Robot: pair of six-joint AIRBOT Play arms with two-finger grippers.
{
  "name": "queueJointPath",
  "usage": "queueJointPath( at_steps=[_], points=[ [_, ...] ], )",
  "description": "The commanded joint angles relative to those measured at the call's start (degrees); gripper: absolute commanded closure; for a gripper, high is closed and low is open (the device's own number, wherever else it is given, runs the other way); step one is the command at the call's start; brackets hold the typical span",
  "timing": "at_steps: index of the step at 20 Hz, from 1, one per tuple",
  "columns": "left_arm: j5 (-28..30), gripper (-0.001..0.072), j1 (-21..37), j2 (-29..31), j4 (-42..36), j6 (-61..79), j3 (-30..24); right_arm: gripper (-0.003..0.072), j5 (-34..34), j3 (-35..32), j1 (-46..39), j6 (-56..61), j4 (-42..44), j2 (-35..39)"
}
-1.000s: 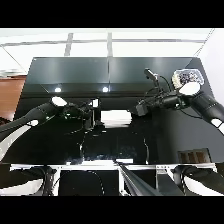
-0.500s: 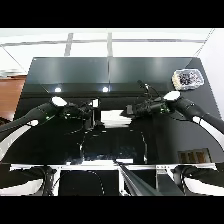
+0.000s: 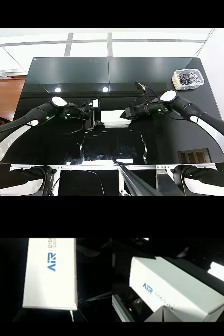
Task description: Fold the box and place the chain.
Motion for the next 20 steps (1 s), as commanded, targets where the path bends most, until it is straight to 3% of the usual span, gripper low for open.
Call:
queueJointPath(
  at_steps=[1,6,7,8,13,16,20],
  points=[
    [0.11,0.0293,0.02,-0.04,-0.17,-0.02,0.04,0.0673,9.40,4.83,-1.11,-1.44,-1.73,2.34],
    [0.15,0.0289,0.48,-0.02,-0.20,-0.04,0.26,0.0673,16.22,12.79,-10.01,1.81,-14.88,14.51],
    [0.04,0.0228,0.90,0.09,-0.17,-0.74,0.57,0.0673,16.41,12.98,-12.81,1.81,-15.37,17.70],
    [-0.11,-0.0006,1.20,0.59,-0.13,-2.82,0.90,0.0673,17.09,13.03,-15.43,1.97,-15.65,20.63],
    [-3.32,-0.0005,2.60,7.52,14.95,-25.42,3.69,0.0673,24.79,13.00,-27.65,5.40,-20.55,31.93],
    [-7.91,-0.0005,1.22,9.31,12.04,-27.54,6.78,0.0673,26.80,13.00,-30.16,5.97,-21.51,32.92],
    [-7.19,0.0000,-4.98,6.01,10.71,-29.27,13.84,0.0672,26.51,13.00,-30.05,8.20,-21.29,32.92]
  ],
)
